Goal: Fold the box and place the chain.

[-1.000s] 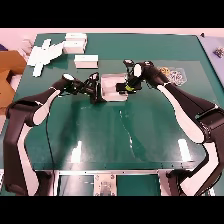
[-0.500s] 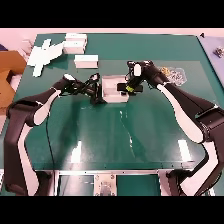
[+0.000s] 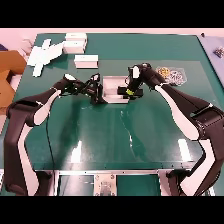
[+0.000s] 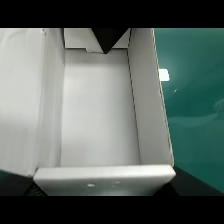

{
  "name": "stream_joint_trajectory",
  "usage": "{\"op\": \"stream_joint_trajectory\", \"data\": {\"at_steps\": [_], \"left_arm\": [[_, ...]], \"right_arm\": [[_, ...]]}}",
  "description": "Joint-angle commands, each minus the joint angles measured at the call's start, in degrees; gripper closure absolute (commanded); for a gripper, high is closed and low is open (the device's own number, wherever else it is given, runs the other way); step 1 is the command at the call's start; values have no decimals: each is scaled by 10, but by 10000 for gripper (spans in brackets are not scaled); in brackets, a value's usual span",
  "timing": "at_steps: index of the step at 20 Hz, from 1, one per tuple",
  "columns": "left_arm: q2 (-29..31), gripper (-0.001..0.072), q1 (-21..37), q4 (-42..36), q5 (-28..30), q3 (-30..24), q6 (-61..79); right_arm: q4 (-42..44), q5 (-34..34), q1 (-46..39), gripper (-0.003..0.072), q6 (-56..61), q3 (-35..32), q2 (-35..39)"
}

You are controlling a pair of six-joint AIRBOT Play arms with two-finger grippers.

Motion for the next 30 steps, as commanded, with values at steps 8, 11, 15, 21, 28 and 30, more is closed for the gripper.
{"op": "stream_joint_trajectory", "data": {"at_steps": [8,11,15,21,28,30], "left_arm": [[0,181,0,-1,12,1,-1],[0,180,0,-1,12,1,-1],[0,181,0,-1,12,1,-1],[0,181,0,0,14,1,-1],[0,181,0,-1,13,1,-1],[0,181,0,-1,13,1,-1]], "right_arm": [[-5,-6,0,577,-3,19,-1],[-5,-6,0,257,-3,19,-1],[-11,-4,-2,254,-4,32,2],[-19,80,-16,252,-65,104,28],[-162,104,-58,255,-128,114,135],[-166,105,-100,257,-149,114,150]]}}
